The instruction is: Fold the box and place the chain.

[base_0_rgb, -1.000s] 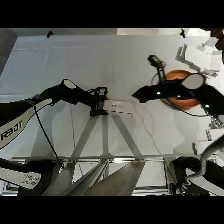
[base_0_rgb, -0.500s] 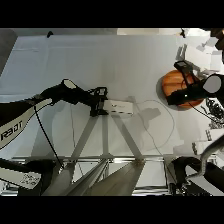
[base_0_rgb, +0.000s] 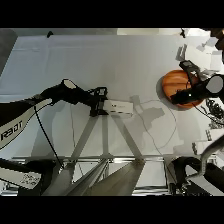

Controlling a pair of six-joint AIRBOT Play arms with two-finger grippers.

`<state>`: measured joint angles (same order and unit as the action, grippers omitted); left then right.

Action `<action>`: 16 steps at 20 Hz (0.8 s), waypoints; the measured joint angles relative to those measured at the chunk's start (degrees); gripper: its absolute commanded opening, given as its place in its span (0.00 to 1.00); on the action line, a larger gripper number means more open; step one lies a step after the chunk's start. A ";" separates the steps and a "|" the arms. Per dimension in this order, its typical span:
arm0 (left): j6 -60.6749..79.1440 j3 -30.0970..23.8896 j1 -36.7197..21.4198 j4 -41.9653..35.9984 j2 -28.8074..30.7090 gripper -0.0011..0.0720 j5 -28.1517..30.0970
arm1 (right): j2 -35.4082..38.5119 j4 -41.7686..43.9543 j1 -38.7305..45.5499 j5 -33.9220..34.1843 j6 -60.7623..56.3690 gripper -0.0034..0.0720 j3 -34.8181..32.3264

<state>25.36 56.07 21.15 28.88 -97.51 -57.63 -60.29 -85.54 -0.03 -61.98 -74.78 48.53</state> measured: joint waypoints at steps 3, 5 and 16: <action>-2.14 -0.02 -0.02 0.35 1.84 0.02 -0.22 | 0.00 0.26 0.00 0.42 0.00 0.05 0.00; -4.87 -0.02 -0.09 1.33 4.76 0.02 -0.31 | 0.00 0.33 0.00 0.59 -0.02 0.05 0.00; -53.88 -0.02 -0.83 44.33 37.22 0.02 2.40 | 0.00 2.82 0.00 1.01 -0.07 0.06 0.00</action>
<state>-28.51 56.05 20.32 73.21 -60.29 -55.22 -60.29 -82.72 -0.03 -60.97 -74.85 48.53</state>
